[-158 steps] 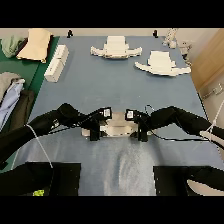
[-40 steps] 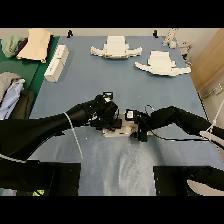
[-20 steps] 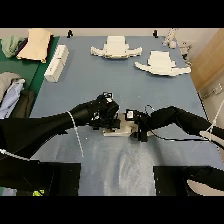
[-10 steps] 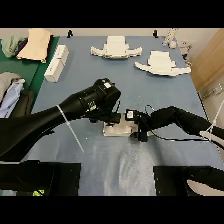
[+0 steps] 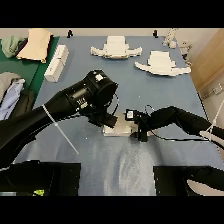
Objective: Fold the box.
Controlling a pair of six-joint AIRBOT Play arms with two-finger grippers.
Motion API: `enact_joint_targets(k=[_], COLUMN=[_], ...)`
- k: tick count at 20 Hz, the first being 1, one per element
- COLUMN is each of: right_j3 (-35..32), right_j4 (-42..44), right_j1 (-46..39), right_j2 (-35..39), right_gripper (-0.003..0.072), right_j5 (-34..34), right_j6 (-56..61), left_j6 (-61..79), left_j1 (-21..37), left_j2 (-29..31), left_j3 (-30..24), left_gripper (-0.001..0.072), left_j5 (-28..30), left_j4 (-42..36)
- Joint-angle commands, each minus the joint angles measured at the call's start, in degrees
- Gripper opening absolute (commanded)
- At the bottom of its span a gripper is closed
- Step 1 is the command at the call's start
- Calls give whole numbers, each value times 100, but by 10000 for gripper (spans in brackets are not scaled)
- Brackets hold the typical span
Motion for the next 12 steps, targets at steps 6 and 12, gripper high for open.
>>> enact_joint_targets(k=[6, 12], right_j3=[2, 2], right_j4=[2, 2], right_j1=[0, 2], right_j2=[4, 4], right_gripper=[453, 453], right_j5=[2, 2], right_j6=[0, 0], left_j6=[3530, 8043], left_j1=[931, 3027], left_j2=[1672, 2844], left_j3=[-1462, -3237], left_gripper=[13, 363], left_j5=[1593, 2804], left_j4=[-765, -2612])
